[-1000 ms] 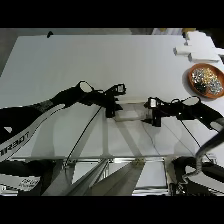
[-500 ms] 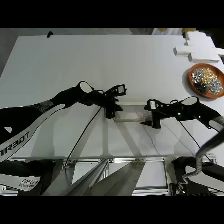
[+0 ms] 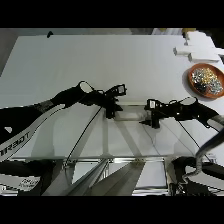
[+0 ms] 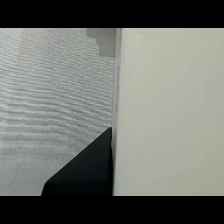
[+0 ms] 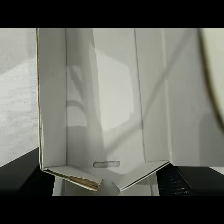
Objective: Fold the box and place the chain.
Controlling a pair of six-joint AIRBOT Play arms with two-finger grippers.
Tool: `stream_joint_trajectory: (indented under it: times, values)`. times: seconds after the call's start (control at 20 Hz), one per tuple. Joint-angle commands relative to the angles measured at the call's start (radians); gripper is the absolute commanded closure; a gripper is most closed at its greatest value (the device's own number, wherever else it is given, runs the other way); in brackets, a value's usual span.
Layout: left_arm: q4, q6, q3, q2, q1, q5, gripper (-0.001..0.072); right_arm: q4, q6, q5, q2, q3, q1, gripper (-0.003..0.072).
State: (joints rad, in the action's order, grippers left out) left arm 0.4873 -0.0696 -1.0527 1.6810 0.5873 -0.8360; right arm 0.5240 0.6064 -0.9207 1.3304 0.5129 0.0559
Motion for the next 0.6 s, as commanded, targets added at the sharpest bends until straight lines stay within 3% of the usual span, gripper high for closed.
stream_joint_trajectory:
  times: [0.0, 0.2, 0.3, 0.55]
  values:
    - [0.000, 0.000, -0.001, 0.000, 0.000, 0.002, 0.0698, -0.010, 0.003, 0.025, 0.014, 0.000, 0.029, 0.0110]
    - [0.000, 0.000, -0.001, 0.000, 0.000, 0.002, 0.0698, -0.006, 0.000, 0.038, 0.023, 0.000, 0.030, 0.0115]
    - [0.000, 0.000, -0.001, 0.000, 0.000, 0.002, 0.0698, -0.007, -0.001, 0.036, 0.023, 0.000, 0.023, 0.0190]
    - [0.000, 0.000, -0.001, 0.000, 0.000, 0.002, 0.0698, -0.008, -0.007, 0.030, 0.023, 0.000, 0.008, 0.0185]
